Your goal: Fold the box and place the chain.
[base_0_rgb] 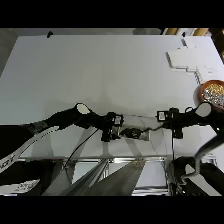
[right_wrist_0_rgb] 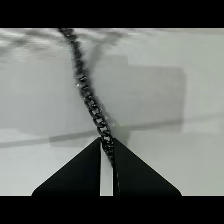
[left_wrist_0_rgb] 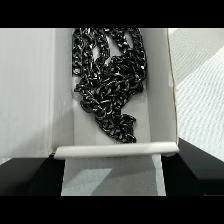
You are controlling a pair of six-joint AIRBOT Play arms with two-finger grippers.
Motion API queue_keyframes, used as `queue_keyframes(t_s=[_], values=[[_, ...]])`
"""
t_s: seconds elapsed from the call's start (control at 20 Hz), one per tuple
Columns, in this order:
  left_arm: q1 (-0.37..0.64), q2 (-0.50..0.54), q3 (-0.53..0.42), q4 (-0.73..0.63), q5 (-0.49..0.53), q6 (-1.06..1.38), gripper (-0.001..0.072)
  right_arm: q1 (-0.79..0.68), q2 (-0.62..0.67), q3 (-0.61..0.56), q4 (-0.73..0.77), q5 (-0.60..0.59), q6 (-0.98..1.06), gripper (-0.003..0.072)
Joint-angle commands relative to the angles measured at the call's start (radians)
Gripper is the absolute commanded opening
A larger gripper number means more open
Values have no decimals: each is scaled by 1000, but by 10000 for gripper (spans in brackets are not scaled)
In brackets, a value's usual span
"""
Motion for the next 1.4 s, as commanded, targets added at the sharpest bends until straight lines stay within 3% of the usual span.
queue_keyframes(t_s=[0.0, 0.2, 0.45, 0.55, 0.85, 1.05, 1.1, 1.2, 1.35], values=[[0, 0, 1, 0, 1, 0, 210, 7, 154, 0, 29, 102, 97, 14], [0, 0, 1, 0, 0, 0, 210, 7, 343, 0, 255, 270, 102, 16], [0, 0, 1, 0, 0, 0, 210, 11, 401, 0, 588, 293, 102, 16], [0, 0, 0, 0, 0, 0, 210, 62, 401, 0, 651, 263, 103, 16], [0, 0, 1, 0, 0, 0, 210, 316, 396, 0, 592, -25, 230, 16], [0, 0, 1, 0, 0, 0, 210, 407, 331, 0, 507, -93, 269, 17], [0, 0, 1, 0, 0, 0, 210, 410, 307, 0, 502, -106, 286, 66], [0, 0, 1, 0, 0, 0, 210, 409, 278, 3, 502, -139, 286, 245], [0, 0, 1, 0, 0, 0, 210, 409, 278, 88, 419, -109, 286, 243]])
